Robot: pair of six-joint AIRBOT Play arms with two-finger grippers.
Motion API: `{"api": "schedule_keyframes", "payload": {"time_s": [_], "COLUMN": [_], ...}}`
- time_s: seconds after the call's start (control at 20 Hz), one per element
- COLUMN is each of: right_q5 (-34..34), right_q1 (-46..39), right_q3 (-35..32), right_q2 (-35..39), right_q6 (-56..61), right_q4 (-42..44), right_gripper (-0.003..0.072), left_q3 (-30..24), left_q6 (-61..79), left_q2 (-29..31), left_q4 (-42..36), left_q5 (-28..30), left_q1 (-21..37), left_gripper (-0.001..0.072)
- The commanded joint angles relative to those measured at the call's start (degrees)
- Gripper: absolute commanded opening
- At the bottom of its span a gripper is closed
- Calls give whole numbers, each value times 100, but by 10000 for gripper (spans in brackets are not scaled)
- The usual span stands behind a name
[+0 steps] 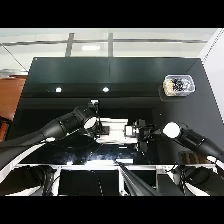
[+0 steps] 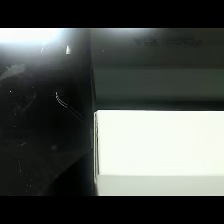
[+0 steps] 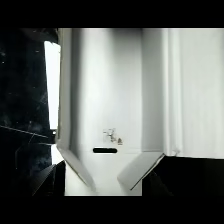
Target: Fold the box and place the chain.
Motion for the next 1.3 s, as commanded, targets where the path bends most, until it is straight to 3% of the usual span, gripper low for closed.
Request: {"api": "schedule_keyframes", "payload": {"time_s": [0.0,0.15,0.2,0.25,0.55,0.6,0.7,0.75,0.95,1.0,1.05,1.25], "right_q5": [219,133,114,118,-4,-4,-20,-20,-59,-105,-138,-597], "right_q1": [0,13,17,17,59,59,59,59,129,192,264,529], "right_q3": [35,33,33,31,31,31,31,31,31,31,31,31], "right_q2": [92,48,13,-37,-151,-155,-175,-192,-232,-232,-232,-302], "right_q6": [168,168,170,170,175,181,195,232,710,782,824,1224], "right_q4": [-302,-247,-208,-96,214,278,490,562,664,667,671,678], "right_gripper": [705,699,565,532,528,406,394,315,297,252,125,131], "left_q3": [-79,-221,-254,-278,-278,-278,-278,-278,-278,-278,-278,-278], "left_q6": [79,72,70,48,39,39,39,39,39,39,39,39], "left_q2": [20,17,17,17,17,17,17,17,17,17,17,17], "left_q4": [94,94,101,85,101,101,98,98,96,92,87,83], "left_q5": [-9,79,118,149,188,190,188,188,188,188,188,188], "left_q1": [13,-15,-17,-24,-35,-35,-35,-35,-35,-35,-35,-35], "left_gripper": [34,33,34,34,34,34,34,34,34,34,34,34]}}
